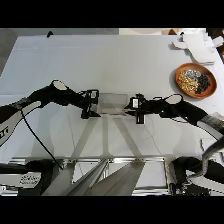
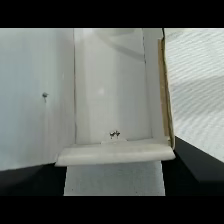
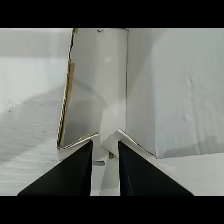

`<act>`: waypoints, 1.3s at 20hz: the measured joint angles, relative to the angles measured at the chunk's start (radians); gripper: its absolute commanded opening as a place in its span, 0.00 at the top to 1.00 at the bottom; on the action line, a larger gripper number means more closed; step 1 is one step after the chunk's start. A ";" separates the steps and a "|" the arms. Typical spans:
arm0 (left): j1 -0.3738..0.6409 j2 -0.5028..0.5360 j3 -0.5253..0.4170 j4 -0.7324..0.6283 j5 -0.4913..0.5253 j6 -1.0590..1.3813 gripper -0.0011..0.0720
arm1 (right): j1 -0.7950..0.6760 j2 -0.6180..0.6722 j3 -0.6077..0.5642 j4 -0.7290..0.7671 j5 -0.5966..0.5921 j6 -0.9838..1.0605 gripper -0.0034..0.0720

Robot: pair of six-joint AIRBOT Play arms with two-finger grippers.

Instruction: Fold the box and place the chain.

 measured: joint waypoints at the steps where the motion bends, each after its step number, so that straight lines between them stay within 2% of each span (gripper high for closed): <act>1: 0.000 0.000 0.000 0.000 0.000 0.002 0.52 | 0.000 -0.003 0.000 0.001 0.008 0.000 0.55; 2: 0.000 0.000 0.000 0.000 0.000 0.002 0.52 | 0.000 -0.007 0.000 0.004 0.013 0.000 0.49; 4: 0.000 0.000 0.000 0.000 0.000 0.002 0.52 | 0.000 -0.021 0.000 0.007 0.019 0.000 0.46; 5: 0.000 0.000 0.000 0.000 -0.001 0.002 0.52 | 0.000 -0.030 0.000 0.008 0.021 0.000 0.40; 7: 0.000 0.000 0.000 0.000 -0.002 0.001 0.52 | 0.000 -0.047 0.000 0.018 0.024 0.000 0.40; 8: 0.000 0.000 0.000 0.000 -0.002 0.001 0.52 | 0.000 -0.054 0.000 0.024 0.024 0.000 0.43; 9: 0.000 0.000 0.000 0.000 -0.002 0.001 0.52 | 0.000 -0.059 0.000 0.030 0.025 0.000 0.49; 10: 0.000 0.000 0.000 0.001 -0.002 0.001 0.52 | 0.000 -0.063 0.000 0.037 0.025 0.000 0.61; 11: 0.000 0.000 0.000 0.001 -0.002 0.000 0.52 | 0.000 -0.065 0.000 0.040 0.026 0.000 0.67; 14: 0.000 0.000 0.000 0.000 -0.001 0.000 0.52 | 0.000 -0.068 -0.001 0.051 0.030 0.002 0.68; 16: 0.000 0.000 0.000 -0.001 0.000 0.000 0.52 | 0.000 -0.058 -0.001 0.053 0.030 0.021 0.85; 21: 0.000 0.000 0.000 -0.002 0.002 -0.001 0.52 | 0.000 0.030 -0.001 0.032 0.032 0.153 0.89; 24: 0.000 0.000 0.000 -0.002 0.002 -0.001 0.52 | 0.000 0.132 -0.001 -0.071 0.032 0.293 0.90; 26: 0.000 0.000 0.000 -0.002 0.002 -0.001 0.52 | 0.000 0.211 -0.002 -0.181 0.033 0.422 0.94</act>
